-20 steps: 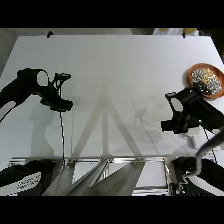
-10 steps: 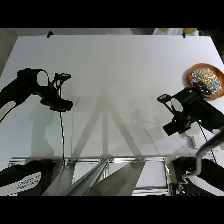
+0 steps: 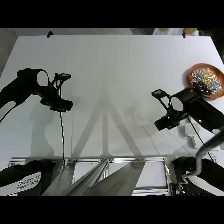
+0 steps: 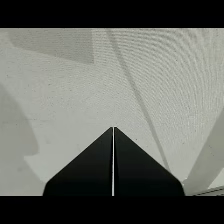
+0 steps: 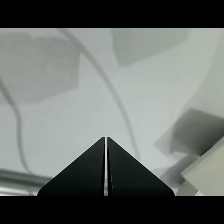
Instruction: Fold the box and place the chain.
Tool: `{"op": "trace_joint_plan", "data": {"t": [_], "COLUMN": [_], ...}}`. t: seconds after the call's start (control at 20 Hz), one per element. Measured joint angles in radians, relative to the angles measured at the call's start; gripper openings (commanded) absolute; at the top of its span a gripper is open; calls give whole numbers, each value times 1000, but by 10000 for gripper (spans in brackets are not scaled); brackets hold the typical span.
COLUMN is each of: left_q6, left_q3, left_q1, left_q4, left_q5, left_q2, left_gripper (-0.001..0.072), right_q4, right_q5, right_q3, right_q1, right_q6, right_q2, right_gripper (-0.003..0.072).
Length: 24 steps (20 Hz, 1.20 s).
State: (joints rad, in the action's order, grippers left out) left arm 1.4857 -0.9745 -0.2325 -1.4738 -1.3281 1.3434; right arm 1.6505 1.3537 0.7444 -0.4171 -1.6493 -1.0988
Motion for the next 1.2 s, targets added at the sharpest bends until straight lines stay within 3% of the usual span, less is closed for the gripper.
{"op": "trace_joint_plan", "data": {"t": [0.15,0.35,0.4,0.45,0.5,0.8,0.95,1.1,1.2], "left_q6": [0,0,0,0,0,0,0,0,0], "left_q3": [0,0,0,0,0,0,0,0,0], "left_q1": [0,0,0,0,0,0,0,0,0], "left_q4": [0,0,0,0,0,0,0,0,0], "left_q5": [0,0,0,0,0,0,0,0,0], "left_q2": [0,0,0,0,0,0,0,0,0], "left_gripper": [12,12,12,12,12,12,12,12,12], "right_q4": [86,297,328,355,373,389,391,394,397], "right_q5": [-12,28,32,35,36,-2,-35,-51,-60], "right_q3": [54,116,123,128,130,139,139,139,139], "right_q1": [58,286,360,446,525,935,1038,1094,1111], "right_q6": [-50,-24,-4,16,33,100,128,150,155], "right_q2": [8,23,24,25,26,-2,-45,-113,-164], "right_gripper": [16,32,145,404,589,564,451,443,375]}}
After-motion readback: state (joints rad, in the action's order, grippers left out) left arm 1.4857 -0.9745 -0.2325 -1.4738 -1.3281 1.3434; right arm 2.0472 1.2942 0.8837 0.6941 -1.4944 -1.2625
